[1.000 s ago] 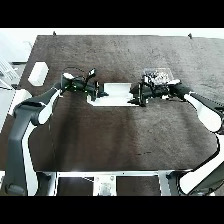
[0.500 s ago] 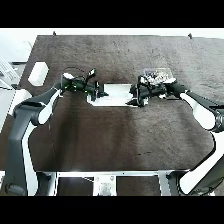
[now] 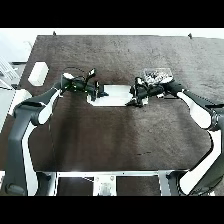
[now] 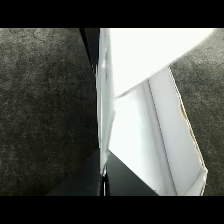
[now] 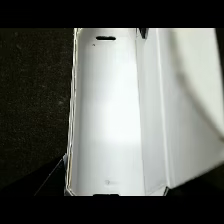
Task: Fold the box and place the chain.
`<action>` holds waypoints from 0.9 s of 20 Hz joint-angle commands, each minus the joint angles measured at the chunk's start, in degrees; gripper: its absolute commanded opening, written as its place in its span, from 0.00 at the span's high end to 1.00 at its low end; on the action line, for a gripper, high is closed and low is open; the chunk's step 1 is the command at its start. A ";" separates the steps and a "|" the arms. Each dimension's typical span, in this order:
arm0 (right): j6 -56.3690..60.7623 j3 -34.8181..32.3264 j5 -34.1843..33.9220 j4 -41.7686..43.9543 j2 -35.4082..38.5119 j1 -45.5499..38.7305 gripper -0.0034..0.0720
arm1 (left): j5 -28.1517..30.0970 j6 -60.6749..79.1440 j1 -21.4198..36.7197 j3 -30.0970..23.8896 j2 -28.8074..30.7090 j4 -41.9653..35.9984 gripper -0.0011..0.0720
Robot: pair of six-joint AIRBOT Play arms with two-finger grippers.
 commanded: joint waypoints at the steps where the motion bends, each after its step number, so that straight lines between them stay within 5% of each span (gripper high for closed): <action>1: -0.02 2.05 0.37 -1.16 -1.03 0.61 0.12 | 0.02 0.00 0.02 0.04 0.02 0.02 0.95; 18: 3.10 6.49 4.85 -3.17 -4.94 0.42 0.12 | 0.02 0.00 0.00 0.04 0.02 0.00 0.95</action>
